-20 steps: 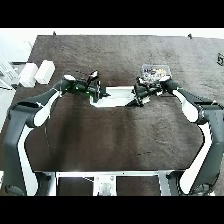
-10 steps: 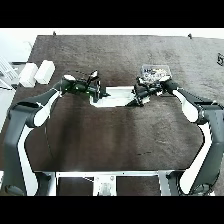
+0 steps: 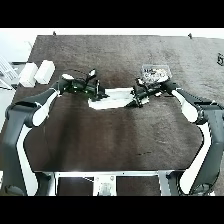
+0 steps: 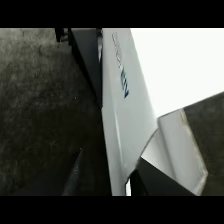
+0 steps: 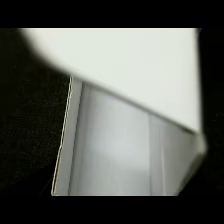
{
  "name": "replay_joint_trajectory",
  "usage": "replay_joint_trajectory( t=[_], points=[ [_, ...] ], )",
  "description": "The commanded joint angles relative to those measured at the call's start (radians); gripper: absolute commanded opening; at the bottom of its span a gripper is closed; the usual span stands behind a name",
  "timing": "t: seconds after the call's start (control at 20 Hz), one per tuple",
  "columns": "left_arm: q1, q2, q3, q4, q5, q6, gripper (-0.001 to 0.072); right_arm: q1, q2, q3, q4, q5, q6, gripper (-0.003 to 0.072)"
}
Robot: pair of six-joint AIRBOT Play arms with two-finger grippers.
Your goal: Fold the box and place the chain.
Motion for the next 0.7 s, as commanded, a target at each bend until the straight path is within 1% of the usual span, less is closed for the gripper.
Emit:
replay_joint_trajectory(
  t=[0.0,0.25,0.3,0.35,0.4,0.5,0.65],
  points=[
    [0.04,0.019,0.001,-0.071,-0.137,0.0,0.034,0.0,0.001,0.001,0.0,-0.003,0.002,0.0378],
    [0.108,0.042,0.01,-0.075,-0.335,-0.004,0.0335,0.0,0.001,0.001,0.0,-0.003,0.002,0.0378],
    [0.124,0.042,0.02,-0.074,-0.384,-0.007,0.0168,0.0,0.001,0.001,0.0,-0.004,0.002,0.0378],
    [0.142,0.042,0.036,-0.076,-0.447,0.0,0.002,0.0,0.001,0.001,0.0,-0.003,0.002,0.0378],
    [0.156,0.046,0.051,-0.094,-0.467,-0.014,0.0019,0.0,0.001,0.001,0.0,-0.003,0.002,0.0378],
    [0.172,0.095,0.054,-0.101,-0.453,-0.039,0.0015,0.0,0.001,0.001,0.0,-0.003,0.002,0.0378],
    [0.155,0.234,0.033,-0.085,-0.409,-0.094,0.0014,0.0,0.001,0.001,0.0,-0.003,0.002,0.0378]
  ],
)
